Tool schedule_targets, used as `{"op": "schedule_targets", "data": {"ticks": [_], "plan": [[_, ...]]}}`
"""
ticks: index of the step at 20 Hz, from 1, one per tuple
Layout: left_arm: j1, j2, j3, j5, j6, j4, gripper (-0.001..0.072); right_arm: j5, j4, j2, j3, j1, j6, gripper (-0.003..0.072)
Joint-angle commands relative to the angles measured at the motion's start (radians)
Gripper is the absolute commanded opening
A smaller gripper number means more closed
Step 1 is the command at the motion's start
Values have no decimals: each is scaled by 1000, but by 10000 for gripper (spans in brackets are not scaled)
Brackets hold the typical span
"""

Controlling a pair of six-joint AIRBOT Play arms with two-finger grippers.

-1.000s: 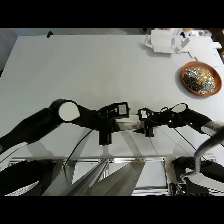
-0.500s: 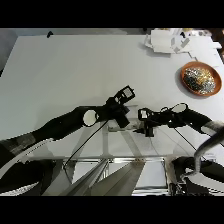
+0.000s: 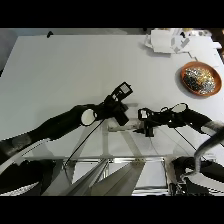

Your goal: Fold the box and place the chain.

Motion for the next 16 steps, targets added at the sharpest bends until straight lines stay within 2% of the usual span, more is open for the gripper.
{"op": "schedule_targets", "data": {"ticks": [1,3,5,12,14,16], "plan": [[32,136,0,-270,-34,202,1,0,0,1,0,-1,0,338],[50,185,0,-469,-103,333,2,0,0,1,0,-1,0,338],[50,184,0,-568,-105,414,4,0,0,1,0,-1,0,338],[71,102,-2,-532,42,372,6,0,0,1,0,-1,0,338],[107,80,-9,-554,49,372,6,1,0,1,0,-1,0,338],[145,84,-39,-620,52,372,5,1,0,1,0,-1,0,338]]}}
